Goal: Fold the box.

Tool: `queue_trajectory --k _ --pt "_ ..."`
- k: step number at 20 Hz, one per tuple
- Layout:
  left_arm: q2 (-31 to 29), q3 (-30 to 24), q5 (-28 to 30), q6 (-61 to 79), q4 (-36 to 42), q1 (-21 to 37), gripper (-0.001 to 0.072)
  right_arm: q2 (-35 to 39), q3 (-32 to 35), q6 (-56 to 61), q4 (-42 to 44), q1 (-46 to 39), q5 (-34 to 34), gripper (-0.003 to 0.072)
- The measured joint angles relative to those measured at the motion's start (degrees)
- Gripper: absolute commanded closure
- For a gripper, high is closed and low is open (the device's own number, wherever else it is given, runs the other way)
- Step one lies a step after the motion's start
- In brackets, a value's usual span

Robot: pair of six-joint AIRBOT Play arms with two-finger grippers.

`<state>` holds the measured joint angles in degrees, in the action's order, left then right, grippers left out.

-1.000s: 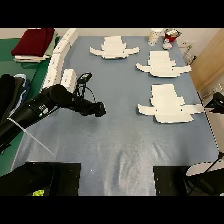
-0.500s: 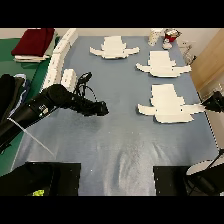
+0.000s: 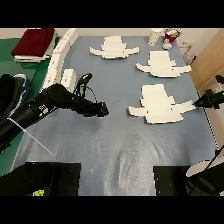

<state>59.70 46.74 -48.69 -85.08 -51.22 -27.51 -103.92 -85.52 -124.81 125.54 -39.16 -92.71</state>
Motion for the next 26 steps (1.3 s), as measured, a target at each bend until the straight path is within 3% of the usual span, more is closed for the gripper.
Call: queue_trajectory --k 1,18,26 --pt "0.0 0.0 -0.5 0.0 0.0 0.0 0.0181 0.0 0.0 -0.2 0.0 1.1 -0.4 0.0461" --pt "0.0 0.0 -2.9 0.2 0.0 0.0 0.0181 -2.0 0.1 -0.7 -3.0 4.6 1.6 0.0444" --pt "0.0 0.0 -2.8 0.2 0.2 0.0 0.0181 -5.7 0.1 -0.6 4.0 4.3 -2.3 0.0466"
